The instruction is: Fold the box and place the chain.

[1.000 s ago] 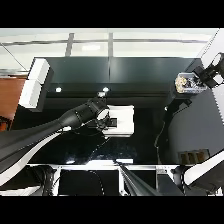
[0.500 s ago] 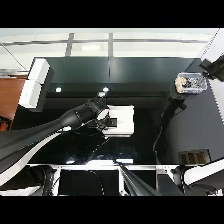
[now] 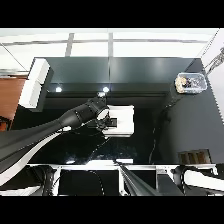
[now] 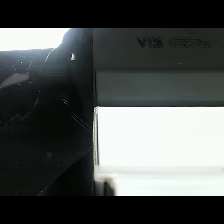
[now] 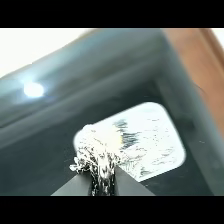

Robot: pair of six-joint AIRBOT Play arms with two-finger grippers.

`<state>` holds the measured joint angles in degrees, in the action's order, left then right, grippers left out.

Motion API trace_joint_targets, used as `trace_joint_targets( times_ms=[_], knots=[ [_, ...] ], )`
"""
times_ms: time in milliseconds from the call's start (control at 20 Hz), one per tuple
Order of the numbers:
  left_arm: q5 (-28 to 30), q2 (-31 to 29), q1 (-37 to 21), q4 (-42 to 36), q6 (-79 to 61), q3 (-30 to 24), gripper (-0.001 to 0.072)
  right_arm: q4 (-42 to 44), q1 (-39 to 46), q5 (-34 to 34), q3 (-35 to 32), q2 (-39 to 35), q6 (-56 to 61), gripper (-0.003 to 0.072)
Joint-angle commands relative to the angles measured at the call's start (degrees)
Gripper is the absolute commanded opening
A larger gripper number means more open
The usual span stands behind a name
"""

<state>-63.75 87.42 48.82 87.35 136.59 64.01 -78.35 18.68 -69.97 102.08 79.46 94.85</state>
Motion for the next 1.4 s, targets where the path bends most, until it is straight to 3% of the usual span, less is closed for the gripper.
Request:
trace_joint_targets(
  times_ms=[0,350,650,1050,1350],
  knots=[
    [0.0,0.0,0.0,0.0,0.0,0.0,0.0029,9.1,-1.2,-4.5,0.0,-7.7,-6.3,0.0014],
    [0.0,0.0,0.0,0.0,0.0,0.0,0.0029,14.2,-10.5,-8.6,-2.2,-21.1,-10.9,0.0013],
    [0.0,0.0,0.0,0.0,0.0,0.0,0.0029,19.6,-18.2,-14.9,-3.3,-24.3,-14.6,0.0014],
    [0.0,0.0,0.0,0.0,0.0,0.0,0.0029,40.4,-23.8,-18.9,-22.3,-24.3,-24.2,0.0015],
    [0.0,0.0,0.0,0.0,0.0,0.0,0.0029,47.7,-26.8,-14.3,-36.2,-24.3,-27.5,0.0014]
  ],
)
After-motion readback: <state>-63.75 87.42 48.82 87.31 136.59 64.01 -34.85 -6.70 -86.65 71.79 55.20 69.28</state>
